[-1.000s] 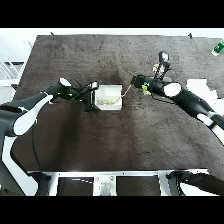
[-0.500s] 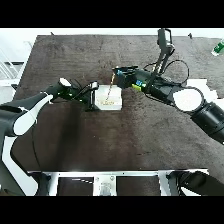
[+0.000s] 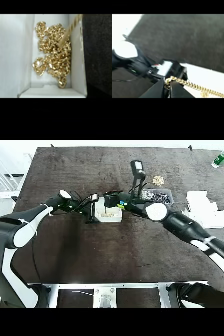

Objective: Fold the box and place the chain.

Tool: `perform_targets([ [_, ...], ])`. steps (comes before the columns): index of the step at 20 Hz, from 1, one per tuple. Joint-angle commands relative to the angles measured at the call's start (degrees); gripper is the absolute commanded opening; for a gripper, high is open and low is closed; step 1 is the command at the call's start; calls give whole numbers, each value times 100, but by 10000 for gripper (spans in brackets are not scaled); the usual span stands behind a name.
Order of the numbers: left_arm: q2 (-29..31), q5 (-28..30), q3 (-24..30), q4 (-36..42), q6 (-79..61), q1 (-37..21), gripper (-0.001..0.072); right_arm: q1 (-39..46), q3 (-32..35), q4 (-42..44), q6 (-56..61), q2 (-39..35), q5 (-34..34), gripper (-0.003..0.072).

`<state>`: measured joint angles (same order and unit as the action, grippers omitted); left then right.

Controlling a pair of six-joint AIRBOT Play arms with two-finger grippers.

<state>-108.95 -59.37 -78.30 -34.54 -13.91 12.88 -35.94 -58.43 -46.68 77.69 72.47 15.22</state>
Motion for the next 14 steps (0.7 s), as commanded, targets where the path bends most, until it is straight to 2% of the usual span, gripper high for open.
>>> perform_targets([
  [1, 0, 2, -2, 0, 0, -2, 537, -46, -7, 485, 4, 675, -22, 8],
  [3, 0, 0, -2, 0, -2, -2, 537, -81, -7, 485, 2, 1019, -46, 16],
  [4, 0, 0, -2, 0, 0, -2, 537, -35, 0, 450, 2, 1121, -92, 192],
  [5, 0, 0, -2, 0, 0, -2, 537, 52, 24, 442, 2, 1152, -129, 414],
  [6, 0, 0, -2, 0, 0, -2, 537, 210, 66, 422, 2, 1119, -125, 470],
  [8, 0, 0, -2, -2, -2, -2, 537, 621, 332, 374, -28, 772, -125, 471],
  [12, 0, 0, -2, 0, -2, -2, 537, 1722, 1410, 256, -35, -205, -125, 470],
  [14, 0, 0, -2, 0, -2, -2, 537, 2221, 1657, 264, -35, -249, -122, 470],
])
